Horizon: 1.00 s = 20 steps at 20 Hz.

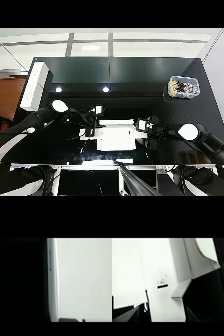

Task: Fold the box and place the chain.

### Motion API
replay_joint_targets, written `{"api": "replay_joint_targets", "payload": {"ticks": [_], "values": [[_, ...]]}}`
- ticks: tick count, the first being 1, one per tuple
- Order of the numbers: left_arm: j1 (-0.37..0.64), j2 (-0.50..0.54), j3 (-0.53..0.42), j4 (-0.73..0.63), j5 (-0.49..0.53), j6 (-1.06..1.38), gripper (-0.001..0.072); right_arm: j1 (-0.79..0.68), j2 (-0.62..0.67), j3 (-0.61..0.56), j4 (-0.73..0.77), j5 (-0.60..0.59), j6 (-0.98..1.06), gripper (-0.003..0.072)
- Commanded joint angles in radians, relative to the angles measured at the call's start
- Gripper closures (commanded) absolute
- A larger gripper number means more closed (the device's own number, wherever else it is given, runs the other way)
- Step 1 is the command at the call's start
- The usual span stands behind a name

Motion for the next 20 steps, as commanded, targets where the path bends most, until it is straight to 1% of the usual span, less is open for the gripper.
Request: {"api": "replay_joint_targets", "payload": {"ticks": [1, 4, 7, 9, 12, 16, 20], "values": [[0.002, -0.02, 0.029, 0.005, -0.008, 0.002, 0.0678, 0.001, -0.008, -0.001, -0.004, 0.031, -0.014, -0.0024], [0.001, -0.025, 0.028, 0.005, 0.021, 0.002, 0.0679, 0.001, -0.01, -0.006, -0.005, 0.059, -0.014, -0.0024], [0.001, -0.025, 0.028, 0.005, 0.076, 0.002, 0.0679, 0.002, -0.016, -0.039, -0.001, 0.062, -0.015, -0.0024], [0.0, -0.025, 0.028, 0.005, 0.093, 0.002, 0.0679, 0.029, -0.016, -0.053, 0.0, 0.048, -0.019, -0.0023], [-0.002, -0.041, 0.028, 0.005, 0.098, 0.002, 0.0679, 0.095, -0.019, -0.054, 0.0, -0.036, -0.02, -0.0024], [-0.002, -0.063, 0.028, -0.004, 0.096, 0.002, 0.0679, 0.145, -0.052, -0.054, -0.001, -0.142, -0.034, -0.0024], [-0.002, -0.064, 0.028, -0.006, 0.096, 0.002, 0.0679, 0.169, -0.06, -0.054, 0.0, -0.174, -0.034, -0.0024]]}}
